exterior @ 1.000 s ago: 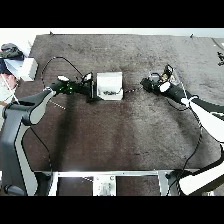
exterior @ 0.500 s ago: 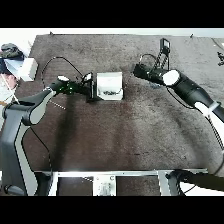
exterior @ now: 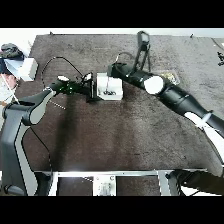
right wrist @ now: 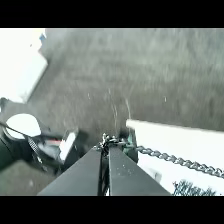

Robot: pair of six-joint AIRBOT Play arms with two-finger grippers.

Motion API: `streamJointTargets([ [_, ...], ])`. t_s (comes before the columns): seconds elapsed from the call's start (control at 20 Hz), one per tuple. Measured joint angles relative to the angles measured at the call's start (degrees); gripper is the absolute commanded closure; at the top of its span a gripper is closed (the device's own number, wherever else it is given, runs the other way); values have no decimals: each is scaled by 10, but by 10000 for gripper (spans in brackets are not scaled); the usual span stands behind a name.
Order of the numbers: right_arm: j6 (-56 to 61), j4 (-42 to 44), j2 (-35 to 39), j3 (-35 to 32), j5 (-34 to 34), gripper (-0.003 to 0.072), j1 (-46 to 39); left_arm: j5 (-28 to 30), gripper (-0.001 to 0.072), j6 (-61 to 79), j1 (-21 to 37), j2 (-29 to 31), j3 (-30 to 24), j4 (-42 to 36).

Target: Fold the box and place the chain.

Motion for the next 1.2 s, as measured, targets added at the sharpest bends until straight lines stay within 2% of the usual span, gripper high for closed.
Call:
streamJointTargets([
  [0.1, 4, 0, -29, 0, 2, 653, 7, 0, 357, 0, 0, 0, 0, 0],
  [0.15, 5, 0, -43, 0, 4, 466, 7, 0, 357, 0, 0, 0, 0, 0],
  [0.2, 5, -2, -55, 0, 7, 386, 6, 0, 357, 0, 0, 0, 0, 0],
  [0.45, 7, -34, -74, 0, 55, 389, -39, 0, 357, 0, 0, 0, 0, 0],
  [0.75, 20, -80, -75, -24, 146, 389, -174, 0, 357, 0, 0, 0, 0, 0],
  [0.9, 50, -89, -78, -60, 125, 386, -235, 0, 357, 0, 0, 0, 0, 0],
  [0.95, 60, -89, -83, -68, 112, 341, -247, 0, 357, 0, 0, 0, 0, 0],
  [1.0, 70, -88, -91, -74, 95, 264, -256, 0, 357, 0, 0, 0, 0, 0],
  [1.2, 88, -52, -134, -79, 24, 265, -272, 0, 357, 0, 0, 0, 0, 0],
])
